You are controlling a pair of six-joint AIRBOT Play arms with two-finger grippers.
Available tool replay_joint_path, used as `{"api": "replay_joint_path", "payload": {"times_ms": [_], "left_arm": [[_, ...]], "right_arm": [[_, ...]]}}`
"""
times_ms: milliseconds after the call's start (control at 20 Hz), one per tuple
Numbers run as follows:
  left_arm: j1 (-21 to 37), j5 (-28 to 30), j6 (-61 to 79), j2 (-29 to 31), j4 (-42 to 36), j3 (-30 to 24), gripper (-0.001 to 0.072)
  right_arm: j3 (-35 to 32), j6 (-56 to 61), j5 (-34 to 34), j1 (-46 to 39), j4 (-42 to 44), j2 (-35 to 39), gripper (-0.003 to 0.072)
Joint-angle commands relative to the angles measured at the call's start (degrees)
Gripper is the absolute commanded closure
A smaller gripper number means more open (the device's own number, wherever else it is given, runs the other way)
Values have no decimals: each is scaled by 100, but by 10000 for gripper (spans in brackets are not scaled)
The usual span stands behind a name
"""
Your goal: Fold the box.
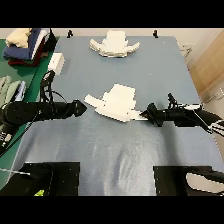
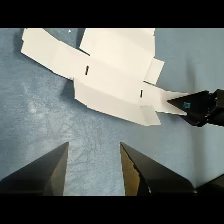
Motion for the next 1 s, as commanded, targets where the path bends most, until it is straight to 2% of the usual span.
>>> {"api": "replay_joint_path", "payload": {"times_ms": [0, 150, 250, 300, 450, 550, 700, 950], "left_arm": [[-2, 4, 0, -2, 2, 0, 221], [4, -2, 0, -2, 2, 0, 222], [92, -116, 2, -50, 2, 7, 221], [208, -284, 39, -142, 0, 26, 221], [566, -669, 452, -503, -22, 35, 219], [750, -691, 820, -800, -256, 35, 219], [920, -656, 1869, -1432, -1172, 37, 219], [1080, -660, 3189, -2861, -2343, 339, 219]], "right_arm": [[7, -503, 260, 7, 273, -22, 686], [7, -1351, 1224, 7, 713, 4, 686], [4, -1517, 1921, 7, 411, 98, 686], [-4, -1515, 2122, 7, -4, 227, 686], [-319, -1532, 1934, 9, -1051, 1071, 685], [-597, -1537, 1609, 7, -1504, 1746, 685], [-859, -1547, 1121, 7, -1799, 2516, 685], [-874, -1552, 1154, 7, -1899, 2986, 685]]}}
